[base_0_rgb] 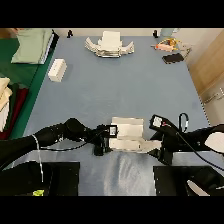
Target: Fold the box.
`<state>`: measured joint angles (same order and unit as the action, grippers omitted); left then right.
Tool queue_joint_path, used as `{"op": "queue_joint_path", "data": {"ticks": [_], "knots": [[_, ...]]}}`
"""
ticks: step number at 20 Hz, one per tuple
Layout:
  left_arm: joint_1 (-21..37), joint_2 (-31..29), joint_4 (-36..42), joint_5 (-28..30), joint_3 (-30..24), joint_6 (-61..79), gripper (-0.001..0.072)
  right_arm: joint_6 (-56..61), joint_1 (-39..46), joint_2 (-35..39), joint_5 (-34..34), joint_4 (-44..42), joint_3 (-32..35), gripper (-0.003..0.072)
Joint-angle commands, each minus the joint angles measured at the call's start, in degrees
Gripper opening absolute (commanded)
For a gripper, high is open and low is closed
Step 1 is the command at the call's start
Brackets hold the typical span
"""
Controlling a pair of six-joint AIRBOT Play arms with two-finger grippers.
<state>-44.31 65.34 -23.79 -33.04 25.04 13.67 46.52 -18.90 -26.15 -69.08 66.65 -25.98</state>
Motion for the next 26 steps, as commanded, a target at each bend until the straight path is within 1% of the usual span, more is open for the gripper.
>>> {"op": "queue_joint_path", "data": {"ticks": [1,3,4,5,7,9,10,11,12,13,15,16,20,21,22,23,26], "knots": [[0.0,0.0,0.0,0.0,0.0,0.0,0.0502,-10.2,0.0,1.2,5.0,5.7,5.2,0.0612],[0.0,0.0,0.0,0.0,0.0,0.0,0.0502,-16.0,0.0,0.5,11.3,2.2,8.2,0.0613],[0.0,0.0,0.0,0.0,0.0,0.0,0.0502,-19.6,0.0,-0.2,14.4,-0.3,9.5,0.0674],[0.0,0.0,0.0,0.0,0.0,0.0,0.0502,-22.7,0.0,-1.0,16.6,-2.8,10.5,0.0676],[0.0,0.0,0.0,0.0,0.0,0.0,0.0502,-26.6,-0.1,-3.6,18.4,-6.8,11.0,0.0675],[0.0,0.0,0.0,0.0,0.0,0.0,0.0502,-29.3,-0.1,-6.3,20.5,-8.7,11.0,0.0672],[0.0,0.0,0.0,0.0,0.0,0.0,0.0502,-30.0,-0.1,-7.4,21.8,-9.5,11.0,0.0657],[0.0,0.0,0.0,0.0,0.0,0.0,0.0502,-30.2,-0.1,-8.3,22.7,-10.1,11.0,0.0606],[0.0,0.0,0.0,0.0,0.0,0.0,0.0502,-30.2,-0.2,-8.9,22.8,-10.4,10.9,0.0489],[0.0,0.0,0.0,0.0,0.0,0.0,0.0502,-30.2,-0.2,-9.3,22.7,-11.0,10.9,0.0393],[0.0,0.0,0.0,0.0,0.0,0.0,0.0502,-30.1,-0.2,-9.2,22.6,-12.4,10.9,0.0265],[0.0,0.0,0.0,0.0,0.0,0.0,0.0502,-30.1,-0.2,-9.2,22.6,-12.9,10.9,0.0222],[0.0,0.0,0.0,0.0,0.0,0.0,0.0502,-31.8,-0.2,-9.2,24.0,-13.3,10.9,0.0216],[0.0,0.0,0.0,0.0,0.0,0.0,0.0502,-32.2,-0.2,-9.2,24.1,-12.5,10.9,0.0232],[0.0,0.0,0.0,0.0,0.0,0.0,0.0501,-32.2,-0.2,-9.2,24.0,-11.4,10.9,0.0291],[0.0,0.0,0.0,0.0,0.0,0.0,0.0502,-32.2,-0.2,-9.2,23.8,-10.4,10.9,0.0390],[0.0,0.0,0.0,0.0,0.0,0.0,0.0502,-32.2,-0.2,-9.1,23.6,-8.2,10.9,0.0421]]}}
